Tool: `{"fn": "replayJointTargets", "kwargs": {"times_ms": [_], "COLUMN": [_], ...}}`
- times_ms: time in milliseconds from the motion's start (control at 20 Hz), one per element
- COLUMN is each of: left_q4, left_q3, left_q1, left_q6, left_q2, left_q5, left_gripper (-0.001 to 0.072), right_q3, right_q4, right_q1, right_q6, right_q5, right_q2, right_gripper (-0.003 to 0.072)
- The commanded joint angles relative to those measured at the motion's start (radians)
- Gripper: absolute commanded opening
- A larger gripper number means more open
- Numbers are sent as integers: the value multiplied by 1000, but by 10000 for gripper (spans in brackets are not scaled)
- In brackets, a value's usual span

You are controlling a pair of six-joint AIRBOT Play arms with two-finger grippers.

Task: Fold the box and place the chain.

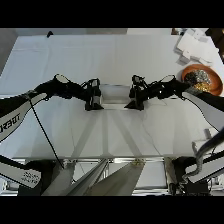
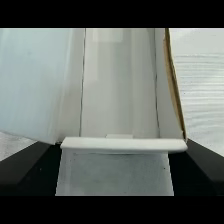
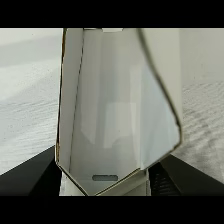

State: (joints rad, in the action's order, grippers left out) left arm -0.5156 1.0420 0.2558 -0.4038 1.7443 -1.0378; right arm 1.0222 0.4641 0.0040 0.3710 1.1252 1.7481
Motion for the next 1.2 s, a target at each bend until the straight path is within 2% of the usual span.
{"fn": "replayJointTargets", "kwargs": {"times_ms": [0, 400, 450, 550, 700, 1150], "left_q4": [8, 30, 31, 32, 32, -20], "left_q3": [0, 0, 0, 0, 0, 0], "left_q1": [2, 2, 2, 2, 2, 27], "left_q6": [-5, -61, -61, -61, -62, -64], "left_q2": [0, 0, 0, 0, 0, -1], "left_q5": [2, -21, -21, -21, -21, -21], "left_gripper": [696, 694, 667, 464, 275, 276], "right_q3": [1, 1, 1, 1, 1, 1], "right_q4": [0, 0, 0, 0, 0, 0], "right_q1": [1, 1, 1, 1, 1, 1], "right_q6": [0, 0, 0, 0, 0, 0], "right_q5": [1, 1, 1, 1, 1, 1], "right_q2": [0, 0, 0, 0, 0, 0], "right_gripper": [457, 457, 457, 457, 457, 457]}}
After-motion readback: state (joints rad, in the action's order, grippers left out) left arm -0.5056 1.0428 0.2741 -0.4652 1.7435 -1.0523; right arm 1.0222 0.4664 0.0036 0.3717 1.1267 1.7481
